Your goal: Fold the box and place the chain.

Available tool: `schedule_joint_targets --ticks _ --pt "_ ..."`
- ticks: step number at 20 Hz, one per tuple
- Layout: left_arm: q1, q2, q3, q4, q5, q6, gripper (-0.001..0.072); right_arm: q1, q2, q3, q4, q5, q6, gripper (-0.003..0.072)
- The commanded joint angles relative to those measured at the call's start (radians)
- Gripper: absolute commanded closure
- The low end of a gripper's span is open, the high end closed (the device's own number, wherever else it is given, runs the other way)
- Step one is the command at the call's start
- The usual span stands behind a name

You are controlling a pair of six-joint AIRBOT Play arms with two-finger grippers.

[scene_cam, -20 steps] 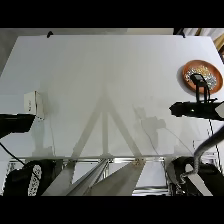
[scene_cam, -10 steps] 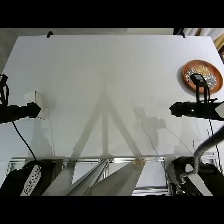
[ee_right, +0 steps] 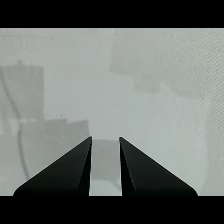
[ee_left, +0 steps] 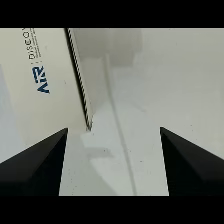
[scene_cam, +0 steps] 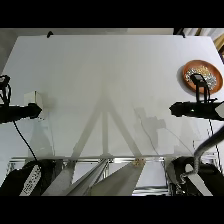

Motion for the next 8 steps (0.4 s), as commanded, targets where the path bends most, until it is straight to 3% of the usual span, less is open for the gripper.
schedule_joint_targets --ticks 1,8 --pt "0.000 0.003 0.000 0.002 -0.002 0.000 0.0072 0.000 0.000 0.001 0.000 0.000 0.000 0.0487" --pt "0.000 0.003 0.000 0.002 0.001 0.000 0.0072 0.000 0.000 0.001 0.000 0.000 0.000 0.0487"
